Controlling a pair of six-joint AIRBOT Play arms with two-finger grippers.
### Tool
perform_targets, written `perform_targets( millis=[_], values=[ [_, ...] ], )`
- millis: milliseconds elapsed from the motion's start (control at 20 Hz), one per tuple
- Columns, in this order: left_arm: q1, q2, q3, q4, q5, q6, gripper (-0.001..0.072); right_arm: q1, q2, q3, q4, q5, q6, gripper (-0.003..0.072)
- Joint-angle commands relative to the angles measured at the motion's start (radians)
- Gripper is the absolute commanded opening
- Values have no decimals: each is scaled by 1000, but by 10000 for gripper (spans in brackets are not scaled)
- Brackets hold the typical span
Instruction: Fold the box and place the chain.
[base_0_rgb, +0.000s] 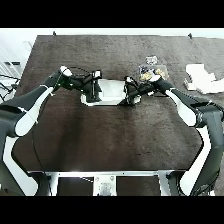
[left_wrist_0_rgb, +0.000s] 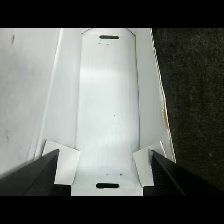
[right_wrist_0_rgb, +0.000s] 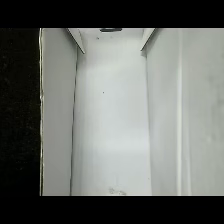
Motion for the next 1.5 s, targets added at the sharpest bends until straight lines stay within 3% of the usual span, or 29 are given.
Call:
perform_targets(
  millis=[0,50,100,150,200,300,400,600,850,950,1150,1350,1450],
  values=[
    [0,0,0,2,-2,-33,655,1,0,0,0,0,0,541],
    [2,0,0,9,-2,-47,654,1,0,0,0,0,0,541],
    [5,0,0,27,-2,-52,525,1,0,0,0,0,0,541],
    [9,0,0,41,-3,-51,332,1,0,0,0,1,0,542],
    [14,0,0,58,-18,-53,287,1,0,0,0,0,0,541],
    [28,0,0,68,-59,-55,285,1,0,0,0,0,0,541],
    [47,0,1,68,-103,-47,62,1,0,0,0,0,0,541],
    [81,8,2,67,-192,-45,20,1,0,0,0,0,0,541],
    [92,104,1,19,-183,-150,17,1,0,0,0,0,0,541],
    [92,164,1,22,-154,-269,16,1,0,0,0,0,0,542],
    [121,307,0,41,-13,-735,15,1,0,0,0,0,0,542],
    [163,397,-6,266,-19,-1113,15,1,0,0,0,0,0,541],
    [198,420,-53,285,-21,-1186,15,1,0,0,0,1,0,542]
  ],
)
